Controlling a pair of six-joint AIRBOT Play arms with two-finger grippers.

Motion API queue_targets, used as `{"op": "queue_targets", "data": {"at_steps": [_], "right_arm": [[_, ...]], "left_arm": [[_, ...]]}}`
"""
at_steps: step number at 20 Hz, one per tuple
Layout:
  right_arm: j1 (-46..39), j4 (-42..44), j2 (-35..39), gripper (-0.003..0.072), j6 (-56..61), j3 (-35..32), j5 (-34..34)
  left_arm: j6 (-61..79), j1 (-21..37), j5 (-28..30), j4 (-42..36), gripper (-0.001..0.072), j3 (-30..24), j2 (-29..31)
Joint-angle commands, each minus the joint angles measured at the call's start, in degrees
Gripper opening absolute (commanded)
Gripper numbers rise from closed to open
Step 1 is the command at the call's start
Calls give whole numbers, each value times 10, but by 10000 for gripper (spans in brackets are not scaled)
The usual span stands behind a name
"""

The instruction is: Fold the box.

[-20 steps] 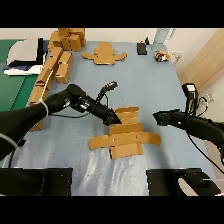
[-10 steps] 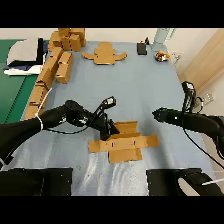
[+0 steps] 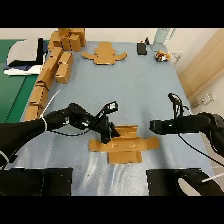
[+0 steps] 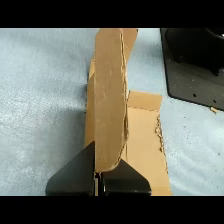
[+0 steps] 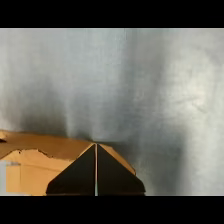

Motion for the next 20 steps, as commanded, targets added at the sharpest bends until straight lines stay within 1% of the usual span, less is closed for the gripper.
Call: {"op": "queue_targets", "data": {"at_steps": [1,5,8,10,12,14,16,18,20], "right_arm": [[1,-2,-2,6,-1,-1,-57],[1,-15,-2,6,0,-21,-69],[0,-23,-2,6,0,-63,-66],[0,-23,-2,6,0,-88,-44],[0,-25,-2,6,0,-104,-3],[0,-28,-2,6,0,-104,23],[1,-28,-2,6,0,-103,29],[1,-2,5,6,-16,-102,28],[1,62,37,6,-52,-101,28]], "left_arm": [[2,0,-6,3,13,0,-3],[2,0,-5,3,13,0,-3],[2,0,-5,3,14,0,-3],[2,0,-5,3,14,0,-3],[2,0,-5,3,14,0,-3],[2,0,-5,3,14,0,-3],[2,0,-6,2,14,0,-3],[2,0,-6,2,14,0,-3],[2,0,-5,3,14,0,-3]]}}
